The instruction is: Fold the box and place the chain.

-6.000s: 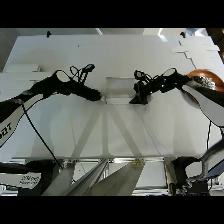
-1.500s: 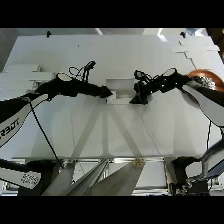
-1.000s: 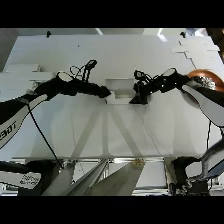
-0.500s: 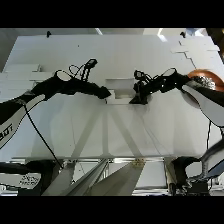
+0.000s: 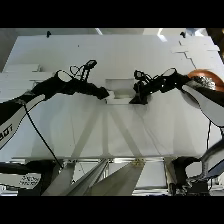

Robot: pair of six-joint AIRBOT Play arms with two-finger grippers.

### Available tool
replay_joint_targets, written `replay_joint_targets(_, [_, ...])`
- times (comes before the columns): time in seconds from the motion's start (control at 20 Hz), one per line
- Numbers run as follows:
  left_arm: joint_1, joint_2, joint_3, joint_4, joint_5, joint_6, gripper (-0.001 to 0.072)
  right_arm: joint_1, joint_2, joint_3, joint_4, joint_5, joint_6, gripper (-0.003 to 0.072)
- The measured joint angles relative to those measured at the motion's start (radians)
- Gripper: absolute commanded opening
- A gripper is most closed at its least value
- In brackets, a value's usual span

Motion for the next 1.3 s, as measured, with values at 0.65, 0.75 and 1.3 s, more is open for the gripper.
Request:
replay_joint_targets(0.65, [-0.061,0.002,0.025,0.253,0.028,-0.270,0.0579,0.000,0.000,0.000,0.001,0.000,0.000,0.0501])
replay_joint_targets(0.75, [-0.068,0.002,0.041,0.296,0.013,-0.311,0.0568,0.001,0.000,0.000,0.002,0.000,0.000,0.0501])
replay_joint_targets(1.3, [-0.175,-0.004,0.129,0.573,-0.024,-0.628,0.0476,0.000,0.000,0.000,-0.002,0.000,0.000,0.0501])
